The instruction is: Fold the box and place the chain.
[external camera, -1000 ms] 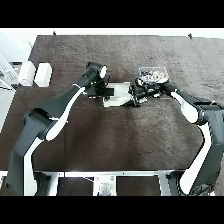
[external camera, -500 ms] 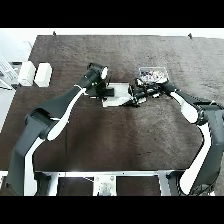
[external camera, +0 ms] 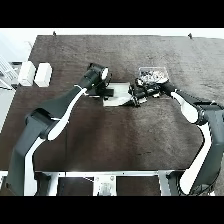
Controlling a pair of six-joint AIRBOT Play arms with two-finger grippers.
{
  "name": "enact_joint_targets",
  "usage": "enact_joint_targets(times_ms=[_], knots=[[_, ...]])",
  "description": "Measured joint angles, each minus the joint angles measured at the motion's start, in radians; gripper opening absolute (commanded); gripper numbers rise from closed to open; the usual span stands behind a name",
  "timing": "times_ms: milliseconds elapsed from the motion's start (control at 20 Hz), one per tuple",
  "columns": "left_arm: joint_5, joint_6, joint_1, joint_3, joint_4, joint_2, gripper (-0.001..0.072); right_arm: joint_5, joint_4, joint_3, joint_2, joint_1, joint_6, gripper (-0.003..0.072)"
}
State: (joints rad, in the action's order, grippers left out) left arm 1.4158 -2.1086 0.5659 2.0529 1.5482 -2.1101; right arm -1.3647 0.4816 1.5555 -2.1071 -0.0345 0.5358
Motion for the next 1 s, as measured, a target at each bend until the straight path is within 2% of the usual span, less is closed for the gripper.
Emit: enact_joint_targets(times_ms=[200,450,650,850,1000], knots=[[0.006,0.016,0.003,0.006,-0.058,0.006,0.0658,0.001,-0.003,0.000,0.000,0.000,-0.001,0.0477],[0.106,0.113,0.000,0.038,-0.118,0.028,0.0659,0.001,-0.004,0.000,0.000,-0.001,-0.002,0.0477],[0.217,0.309,-0.011,0.027,-0.159,0.120,0.0659,0.004,-0.006,0.000,0.000,-0.002,-0.005,0.0478],[0.249,0.496,-0.070,0.007,-0.169,0.224,0.0658,0.004,-0.006,0.000,0.000,-0.002,-0.005,0.0477],[0.236,0.720,-0.119,-0.025,-0.223,0.256,0.0657,0.004,-0.006,0.000,0.000,-0.002,-0.004,0.0477]])
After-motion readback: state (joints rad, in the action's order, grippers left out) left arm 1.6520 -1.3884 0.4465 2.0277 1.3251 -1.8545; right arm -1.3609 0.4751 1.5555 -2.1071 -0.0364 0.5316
